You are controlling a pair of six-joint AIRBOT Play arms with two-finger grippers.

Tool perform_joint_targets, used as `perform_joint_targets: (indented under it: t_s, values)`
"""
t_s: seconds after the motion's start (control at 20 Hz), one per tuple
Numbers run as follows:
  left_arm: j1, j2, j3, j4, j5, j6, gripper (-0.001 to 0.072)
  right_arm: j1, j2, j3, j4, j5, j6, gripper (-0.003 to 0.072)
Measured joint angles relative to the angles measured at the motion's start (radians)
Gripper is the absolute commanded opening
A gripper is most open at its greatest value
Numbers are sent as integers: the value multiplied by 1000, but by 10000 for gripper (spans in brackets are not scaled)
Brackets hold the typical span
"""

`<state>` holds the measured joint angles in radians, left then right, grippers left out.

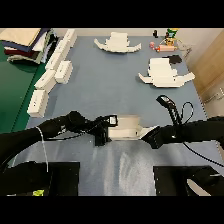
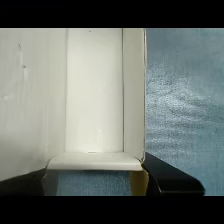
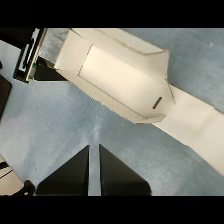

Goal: Fold the box.

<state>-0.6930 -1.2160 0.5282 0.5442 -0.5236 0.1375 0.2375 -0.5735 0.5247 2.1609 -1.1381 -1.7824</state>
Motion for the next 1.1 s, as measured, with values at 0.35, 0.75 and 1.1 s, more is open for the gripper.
perform_joint_targets:
  t_s: [0.35, 0.75, 1.1]
  values:
    - [0, 0, 0, 0, 13, 1, 422, 1, -58, 0, 53, 83, 21, 1]
    - [0, 0, 0, 0, 26, 3, 422, 109, -314, 82, 177, 393, -8, 1]
    - [0, 0, 0, 1, 24, 3, 422, 127, -553, 180, 154, 565, -21, 1]
